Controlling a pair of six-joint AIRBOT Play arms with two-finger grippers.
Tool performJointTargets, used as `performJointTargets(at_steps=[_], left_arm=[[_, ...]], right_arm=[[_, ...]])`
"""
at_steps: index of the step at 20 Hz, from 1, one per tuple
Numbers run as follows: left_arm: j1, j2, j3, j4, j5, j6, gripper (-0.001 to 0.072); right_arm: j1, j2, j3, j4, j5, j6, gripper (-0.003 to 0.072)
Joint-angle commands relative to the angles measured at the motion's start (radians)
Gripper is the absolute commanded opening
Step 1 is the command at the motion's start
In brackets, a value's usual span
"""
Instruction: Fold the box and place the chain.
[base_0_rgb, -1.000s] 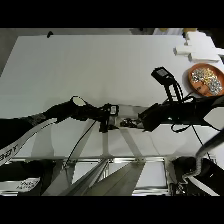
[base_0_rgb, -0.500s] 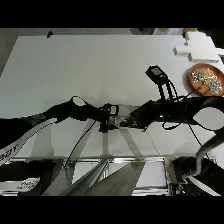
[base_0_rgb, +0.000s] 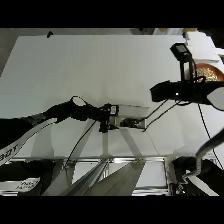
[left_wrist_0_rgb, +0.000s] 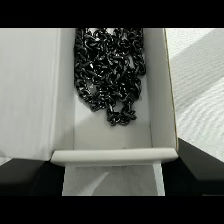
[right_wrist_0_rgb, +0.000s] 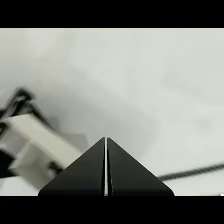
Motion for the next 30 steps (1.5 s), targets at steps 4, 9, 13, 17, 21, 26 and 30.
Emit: performJointTargets(at_steps=[4, 9, 13, 17, 21, 26, 30], left_arm=[[0.000, 0.000, 0.000, 0.000, 0.000, 0.000, 0.0208], [0.001, 0.000, 0.000, 0.000, 0.000, 0.000, 0.0208], [0.000, 0.000, 0.000, 0.000, 0.000, 0.000, 0.0208], [0.001, 0.000, 0.000, 0.000, 0.000, 0.000, 0.0208], [0.001, 0.000, 0.000, 0.000, 0.000, 0.000, 0.0208], [0.000, 0.000, 0.000, 0.000, 0.000, 0.000, 0.0208], [0.000, 0.000, 0.000, 0.000, 0.000, 0.000, 0.0208]], right_arm=[[-0.214, -0.221, 0.008, -0.110, 0.136, 0.001, 0.0201], [-0.215, -0.372, 0.007, -0.134, 0.113, -0.001, 0.0205], [-0.215, -0.446, 0.007, -0.157, 0.105, 0.000, 0.0391], [-0.215, -0.489, 0.007, -0.157, 0.093, 0.000, 0.0389], [-0.215, -0.528, 0.000, -0.153, 0.063, 0.000, 0.0389], [-0.215, -0.532, -0.023, -0.153, 0.035, 0.000, 0.0265], [-0.215, -0.532, -0.034, -0.153, 0.035, 0.000, 0.0051]])
